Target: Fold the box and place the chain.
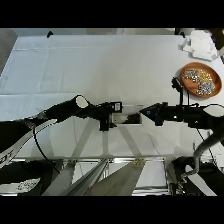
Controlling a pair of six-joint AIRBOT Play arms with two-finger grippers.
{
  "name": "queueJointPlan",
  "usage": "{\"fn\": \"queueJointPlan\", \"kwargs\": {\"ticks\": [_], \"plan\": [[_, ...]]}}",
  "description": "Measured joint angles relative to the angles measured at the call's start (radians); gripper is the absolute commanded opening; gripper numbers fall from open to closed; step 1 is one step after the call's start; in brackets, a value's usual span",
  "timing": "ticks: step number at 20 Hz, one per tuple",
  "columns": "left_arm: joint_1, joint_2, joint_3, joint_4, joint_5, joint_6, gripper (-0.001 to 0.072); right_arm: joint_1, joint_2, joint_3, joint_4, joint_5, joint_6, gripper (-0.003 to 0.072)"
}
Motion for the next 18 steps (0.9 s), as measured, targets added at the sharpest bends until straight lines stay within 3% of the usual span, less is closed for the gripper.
{"fn": "queueJointPlan", "kwargs": {"ticks": [5,9,11,13,18], "plan": [[0.000,0.000,0.000,0.000,0.000,0.000,0.0434,0.000,-0.026,0.240,-0.124,0.054,0.078,0.0018],[0.000,0.000,0.000,0.000,0.000,0.000,0.0434,0.010,-0.161,0.345,-0.181,0.019,0.084,0.0025],[0.000,0.000,0.000,0.000,0.000,0.000,0.0434,0.042,-0.260,0.365,-0.195,0.029,0.068,0.0137],[0.000,0.000,0.000,0.000,0.000,0.000,0.0434,0.091,-0.357,0.375,-0.203,0.050,0.035,0.0415],[0.000,0.000,0.000,0.000,0.000,0.000,0.0434,0.206,-0.468,0.385,-0.213,0.083,-0.030,0.0405]]}}
